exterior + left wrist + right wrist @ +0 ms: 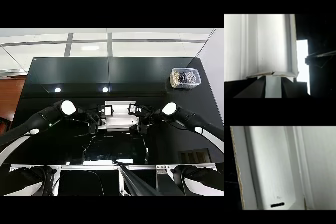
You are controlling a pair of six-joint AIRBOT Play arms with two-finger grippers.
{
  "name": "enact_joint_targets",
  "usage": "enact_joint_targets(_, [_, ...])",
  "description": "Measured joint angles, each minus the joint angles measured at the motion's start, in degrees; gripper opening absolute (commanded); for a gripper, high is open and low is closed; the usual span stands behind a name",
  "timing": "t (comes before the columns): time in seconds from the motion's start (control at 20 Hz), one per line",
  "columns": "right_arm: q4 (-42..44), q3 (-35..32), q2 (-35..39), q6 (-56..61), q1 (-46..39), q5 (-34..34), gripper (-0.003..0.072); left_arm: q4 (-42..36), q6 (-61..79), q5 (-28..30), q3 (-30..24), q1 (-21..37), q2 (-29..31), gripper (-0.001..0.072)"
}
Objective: Fold the box and place the chain.
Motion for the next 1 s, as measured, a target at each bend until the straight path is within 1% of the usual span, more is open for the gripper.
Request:
enact_joint_targets(0.35, [0.00,0.00,0.00,0.00,0.00,0.00,0.0171,-8.46,-1.31,1.70,0.00,-0.81,-2.36,0.0224])
enact_joint_targets(0.4, [0.00,0.00,0.00,0.00,0.00,0.00,0.0172,-9.38,-1.46,1.73,0.00,-0.85,-2.69,0.0192])
enact_joint_targets(0.45, [0.00,0.00,0.00,0.00,0.00,0.00,0.0171,-10.03,-1.51,1.68,0.00,-0.87,-3.06,0.0101])
enact_joint_targets(0.5, [0.00,0.00,0.00,0.00,0.00,0.00,0.0172,-10.47,-1.51,1.55,0.00,-0.90,-3.32,0.0041])
enact_joint_targets(0.55, [0.00,0.00,0.00,0.00,0.00,0.00,0.0171,-10.88,-1.60,1.20,0.00,-0.92,-3.52,0.0025])
enact_joint_targets(0.6, [0.00,0.00,0.00,0.00,0.00,-0.02,0.0171,-11.23,-1.68,1.01,0.00,-0.94,-3.65,0.0100])
enact_joint_targets(0.65, [0.00,0.00,0.00,0.00,0.00,0.00,0.0171,-11.39,-1.68,0.76,0.00,-0.92,-3.76,0.0355])
enact_joint_targets(0.7, [0.00,0.00,0.00,0.00,0.00,-0.02,0.0171,-11.67,-1.77,0.48,0.00,-0.94,-3.82,0.0385])
enact_joint_targets(0.75, [0.00,0.00,0.00,-0.02,0.00,-0.02,0.0172,-11.96,-1.73,0.22,0.02,-0.94,-3.82,0.0202])
enact_joint_targets(0.8, [0.00,0.00,0.00,0.00,0.00,0.00,0.0171,-11.87,-1.95,0.44,0.04,-0.94,-3.93,0.0133])
enact_joint_targets(0.85, [0.00,0.00,0.00,-0.02,0.00,0.00,0.0171,-11.56,-1.90,0.76,0.02,-0.94,-3.93,0.0321])
enact_joint_targets(0.9, [0.00,0.00,0.00,-0.02,0.00,0.00,0.0171,-11.65,-1.99,0.63,0.02,-0.94,-3.93,0.0340])
enact_joint_targets(0.95, [0.00,0.00,0.00,-0.02,0.00,0.00,0.0171,-11.74,-2.19,0.24,0.02,-0.94,-3.91,0.0132])
enact_joint_targets(1.0, [0.00,0.00,0.00,-0.02,0.00,0.00,0.0171,-11.61,-2.82,0.50,0.02,-0.83,-3.87,0.0025])
